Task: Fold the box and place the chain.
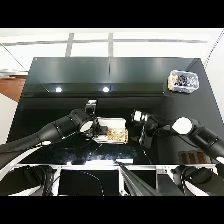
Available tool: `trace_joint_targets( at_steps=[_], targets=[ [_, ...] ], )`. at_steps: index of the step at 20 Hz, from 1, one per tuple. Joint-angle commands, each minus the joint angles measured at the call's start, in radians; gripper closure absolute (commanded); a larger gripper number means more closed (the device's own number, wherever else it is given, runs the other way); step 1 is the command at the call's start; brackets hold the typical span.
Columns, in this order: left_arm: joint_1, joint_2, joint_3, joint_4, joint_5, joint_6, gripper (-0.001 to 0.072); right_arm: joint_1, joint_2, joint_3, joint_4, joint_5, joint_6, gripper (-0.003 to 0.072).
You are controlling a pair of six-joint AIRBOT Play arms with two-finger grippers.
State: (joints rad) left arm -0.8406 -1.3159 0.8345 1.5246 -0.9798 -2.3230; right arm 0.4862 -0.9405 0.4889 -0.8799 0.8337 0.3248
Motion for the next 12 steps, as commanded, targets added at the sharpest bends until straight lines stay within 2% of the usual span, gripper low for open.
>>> trace_joint_targets(
  at_steps=[1,8,12],
  targets=[
    [0.0,0.0,0.001,0.0,-0.001,0.0,0.0679,0.069,0.0,-0.058,0.076,0.003,-0.17,-0.0019],
    [0.0,0.0,0.001,0.0,0.0,0.0,0.0679,0.172,-0.043,-0.092,0.077,-0.217,-0.196,-0.0018],
    [0.0,0.0,0.001,0.0,0.0,0.0,0.0679,0.183,-0.079,-0.092,0.076,-0.282,-0.207,-0.0013]
  ],
)
